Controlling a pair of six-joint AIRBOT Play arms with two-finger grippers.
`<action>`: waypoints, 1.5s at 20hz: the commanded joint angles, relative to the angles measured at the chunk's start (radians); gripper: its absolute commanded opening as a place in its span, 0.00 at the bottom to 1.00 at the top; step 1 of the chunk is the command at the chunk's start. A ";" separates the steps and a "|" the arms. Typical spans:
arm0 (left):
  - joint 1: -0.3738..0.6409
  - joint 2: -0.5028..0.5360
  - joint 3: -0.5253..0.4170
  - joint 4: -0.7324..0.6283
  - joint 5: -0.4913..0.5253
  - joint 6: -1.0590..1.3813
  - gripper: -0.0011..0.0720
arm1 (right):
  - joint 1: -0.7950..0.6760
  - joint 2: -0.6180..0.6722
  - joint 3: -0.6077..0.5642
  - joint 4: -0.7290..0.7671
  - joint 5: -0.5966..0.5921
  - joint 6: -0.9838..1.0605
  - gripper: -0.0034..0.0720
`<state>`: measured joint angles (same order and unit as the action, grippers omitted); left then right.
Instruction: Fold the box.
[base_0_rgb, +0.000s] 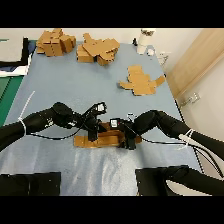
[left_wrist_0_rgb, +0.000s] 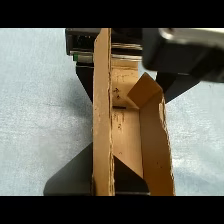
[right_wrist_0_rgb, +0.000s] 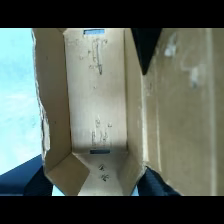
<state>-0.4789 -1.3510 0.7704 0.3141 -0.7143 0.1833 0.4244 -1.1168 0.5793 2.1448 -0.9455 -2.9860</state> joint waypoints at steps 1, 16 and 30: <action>0.000 -0.001 0.000 0.000 -0.001 0.000 0.03 | -0.001 -0.001 0.001 -0.001 0.032 0.001 0.97; 0.000 -0.001 0.000 0.000 -0.001 0.000 0.03 | -0.001 -0.031 0.001 -0.002 0.020 0.001 0.81; 0.000 -0.001 0.000 0.000 -0.001 0.000 0.03 | -0.001 -0.031 0.001 -0.002 0.016 0.001 0.75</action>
<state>-0.4789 -1.3510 0.7700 0.3141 -0.7158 0.1833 0.4240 -1.1465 0.5804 2.1426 -0.9245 -2.9852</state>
